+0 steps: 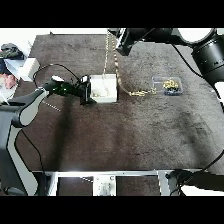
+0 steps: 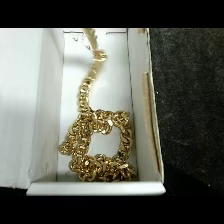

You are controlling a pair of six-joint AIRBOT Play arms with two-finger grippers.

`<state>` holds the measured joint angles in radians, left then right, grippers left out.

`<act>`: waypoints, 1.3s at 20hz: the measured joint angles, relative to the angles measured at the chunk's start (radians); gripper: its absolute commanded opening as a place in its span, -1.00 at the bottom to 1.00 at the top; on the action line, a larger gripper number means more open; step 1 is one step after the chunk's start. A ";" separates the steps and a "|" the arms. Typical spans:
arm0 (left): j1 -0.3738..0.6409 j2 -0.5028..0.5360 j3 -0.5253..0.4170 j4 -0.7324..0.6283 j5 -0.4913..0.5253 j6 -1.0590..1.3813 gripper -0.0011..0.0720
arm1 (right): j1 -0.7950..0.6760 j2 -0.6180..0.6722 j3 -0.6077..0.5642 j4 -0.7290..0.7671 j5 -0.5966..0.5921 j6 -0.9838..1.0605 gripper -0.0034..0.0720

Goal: Fold the box and place the chain.

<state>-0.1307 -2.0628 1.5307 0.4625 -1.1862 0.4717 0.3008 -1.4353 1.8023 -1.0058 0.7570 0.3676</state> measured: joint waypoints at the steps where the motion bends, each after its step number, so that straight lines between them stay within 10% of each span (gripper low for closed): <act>1: 0.000 0.000 0.000 0.000 0.000 0.000 0.14 | 0.013 -0.014 0.005 0.000 0.000 0.007 -0.94; 7: 0.000 0.000 0.000 0.000 0.000 0.000 0.14 | 0.037 -0.151 0.016 -0.029 0.129 0.103 -0.93; 9: 0.000 0.000 0.000 0.000 0.000 0.000 0.14 | 0.036 -0.209 0.017 -0.060 0.183 0.152 0.28; 17: 0.000 0.000 0.000 0.000 0.000 0.000 0.14 | -0.124 -0.316 -0.058 -0.158 0.375 0.297 -0.19; 26: 0.000 0.000 0.000 0.000 0.000 0.000 0.14 | -0.239 -0.450 -0.111 -0.135 0.386 0.081 -0.18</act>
